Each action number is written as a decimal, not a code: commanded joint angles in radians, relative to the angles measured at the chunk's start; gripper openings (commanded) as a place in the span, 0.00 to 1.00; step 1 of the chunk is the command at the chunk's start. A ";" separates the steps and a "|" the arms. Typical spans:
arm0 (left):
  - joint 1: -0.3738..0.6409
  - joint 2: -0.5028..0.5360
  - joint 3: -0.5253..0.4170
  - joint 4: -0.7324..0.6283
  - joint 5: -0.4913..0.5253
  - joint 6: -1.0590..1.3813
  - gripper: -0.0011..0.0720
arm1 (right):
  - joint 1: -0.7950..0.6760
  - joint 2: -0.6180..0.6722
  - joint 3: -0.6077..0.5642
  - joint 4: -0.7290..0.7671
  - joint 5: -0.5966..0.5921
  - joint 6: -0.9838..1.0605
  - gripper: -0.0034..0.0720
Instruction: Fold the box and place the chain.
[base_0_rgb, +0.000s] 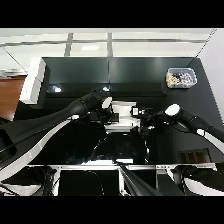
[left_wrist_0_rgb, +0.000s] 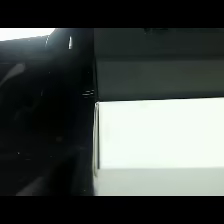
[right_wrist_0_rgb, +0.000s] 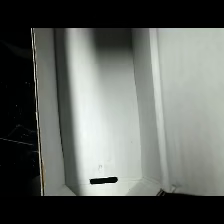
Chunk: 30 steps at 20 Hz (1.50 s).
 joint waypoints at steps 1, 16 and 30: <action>-0.001 -0.001 0.002 0.004 0.006 -0.012 0.06 | 0.001 0.000 0.001 0.000 0.000 0.000 0.67; -0.001 -0.011 0.019 0.027 -0.014 -0.054 0.05 | 0.001 0.000 0.001 0.000 0.001 0.003 0.67; -0.001 -0.010 0.019 0.039 -0.021 -0.044 0.05 | 0.003 0.143 0.007 -0.211 0.084 0.168 0.98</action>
